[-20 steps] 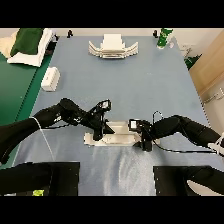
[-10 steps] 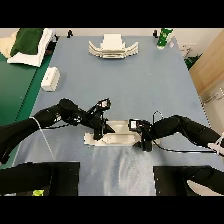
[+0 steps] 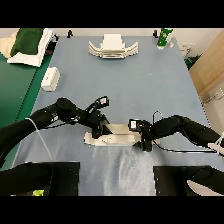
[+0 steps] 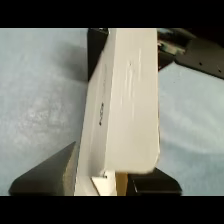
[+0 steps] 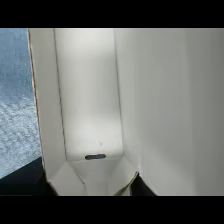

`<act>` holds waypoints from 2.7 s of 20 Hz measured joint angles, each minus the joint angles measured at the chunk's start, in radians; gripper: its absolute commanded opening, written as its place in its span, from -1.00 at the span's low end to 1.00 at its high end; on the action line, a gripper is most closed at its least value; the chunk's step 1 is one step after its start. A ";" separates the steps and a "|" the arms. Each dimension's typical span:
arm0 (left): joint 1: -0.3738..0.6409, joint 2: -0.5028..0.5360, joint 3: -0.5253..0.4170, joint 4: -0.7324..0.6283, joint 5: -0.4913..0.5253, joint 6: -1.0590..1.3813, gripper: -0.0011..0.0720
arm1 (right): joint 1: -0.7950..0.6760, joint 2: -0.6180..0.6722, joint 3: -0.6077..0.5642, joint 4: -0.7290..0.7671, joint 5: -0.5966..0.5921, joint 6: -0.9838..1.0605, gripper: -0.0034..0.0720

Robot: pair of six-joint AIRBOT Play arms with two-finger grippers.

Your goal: Fold the box.

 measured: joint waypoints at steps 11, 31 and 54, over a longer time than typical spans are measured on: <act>-0.098 0.255 0.006 0.243 -0.144 -0.899 -0.94 | 0.000 0.000 0.000 0.000 0.000 0.000 0.64; -0.156 -0.185 0.167 0.232 0.284 -1.400 -0.94 | 0.000 0.000 0.000 0.000 0.000 0.000 0.64; -0.092 0.430 0.002 0.565 -0.032 -0.875 0.27 | 0.000 0.000 0.000 0.000 0.000 0.000 0.64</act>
